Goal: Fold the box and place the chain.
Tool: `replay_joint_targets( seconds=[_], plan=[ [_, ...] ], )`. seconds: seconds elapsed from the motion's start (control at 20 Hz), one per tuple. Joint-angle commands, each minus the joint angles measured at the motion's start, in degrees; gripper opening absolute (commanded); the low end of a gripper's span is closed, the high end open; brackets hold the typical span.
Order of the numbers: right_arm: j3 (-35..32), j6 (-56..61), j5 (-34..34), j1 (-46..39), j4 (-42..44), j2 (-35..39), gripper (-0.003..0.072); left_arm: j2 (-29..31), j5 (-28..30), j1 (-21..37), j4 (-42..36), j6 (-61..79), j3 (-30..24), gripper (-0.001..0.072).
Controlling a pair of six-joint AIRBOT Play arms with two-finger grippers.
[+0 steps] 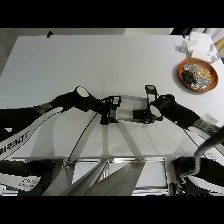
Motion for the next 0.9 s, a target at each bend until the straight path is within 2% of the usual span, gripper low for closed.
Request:
replay_joint_targets(
  seconds=[0.0,0.35,0.4,0.5,0.6,0.7,0.75,0.8,0.85],
  plan=[
    [-0.02,-0.02,0.09,0.15,-0.11,-0.11,0.0176,0.00,0.00,0.02,0.02,0.02,0.02,0.0206],
    [-0.35,-0.22,0.35,0.70,-0.13,-0.35,0.0166,0.00,-0.02,0.02,0.02,0.00,0.02,0.0206],
    [-0.35,-0.22,0.37,0.68,-0.13,-0.35,0.0092,0.00,-0.02,0.02,0.02,0.02,0.02,0.0206],
    [-0.35,-0.26,0.57,0.92,-0.13,-0.35,0.0074,0.00,-0.02,0.02,0.02,0.00,0.02,0.0206],
    [-0.35,-0.76,0.46,0.94,-0.09,-0.35,0.0013,0.00,0.00,0.02,0.02,0.00,0.02,0.0206],
    [-0.35,-2.40,0.50,0.92,-0.09,-0.33,0.0014,0.00,0.00,0.02,0.02,0.00,0.02,0.0206],
    [-0.35,-2.60,0.48,0.92,-0.11,-0.31,0.0017,0.00,0.00,0.02,0.02,0.00,0.02,0.0206],
    [-0.35,-3.48,0.26,0.92,-0.11,-0.26,0.0061,0.00,0.00,0.02,0.02,0.00,0.02,0.0206],
    [-0.33,-4.28,0.02,0.92,-0.13,-0.11,0.0187,0.00,-0.02,0.02,0.02,0.02,0.02,0.0206]
  ],
)
